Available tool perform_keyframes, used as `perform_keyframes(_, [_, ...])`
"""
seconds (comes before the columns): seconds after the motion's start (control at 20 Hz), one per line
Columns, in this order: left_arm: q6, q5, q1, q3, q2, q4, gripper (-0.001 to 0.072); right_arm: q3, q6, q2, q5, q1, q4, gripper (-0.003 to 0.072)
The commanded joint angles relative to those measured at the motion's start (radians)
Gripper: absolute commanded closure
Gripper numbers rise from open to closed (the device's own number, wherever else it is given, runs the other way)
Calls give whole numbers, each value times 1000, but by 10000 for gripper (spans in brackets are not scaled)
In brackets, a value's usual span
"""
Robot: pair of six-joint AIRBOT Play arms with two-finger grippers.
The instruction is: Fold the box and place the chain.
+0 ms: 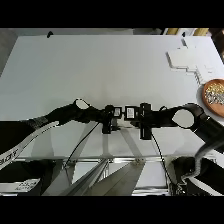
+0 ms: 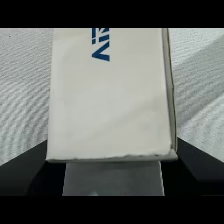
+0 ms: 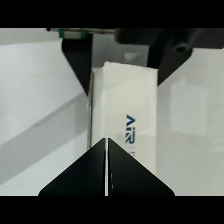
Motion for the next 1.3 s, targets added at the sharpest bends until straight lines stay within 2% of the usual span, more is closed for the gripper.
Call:
perform_keyframes(0.0, [0,-1,0,0,1,1,399,-3,6,0,-47,0,-10,670])
perform_keyframes(0.15, [0,-1,0,0,1,1,398,-32,7,-23,-44,0,-13,670])
perform_keyframes(0.4, [0,-1,0,0,1,1,399,-70,7,-40,25,0,-2,670])
perform_keyframes(0.9, [0,-1,0,0,1,1,399,-88,7,-100,-1,0,-2,670])
perform_keyframes(1.1, [0,-1,0,0,1,1,399,-87,8,-93,1,0,-2,670])
perform_keyframes(1.25, [0,-1,0,0,1,1,399,-87,8,-37,-2,0,-4,670])
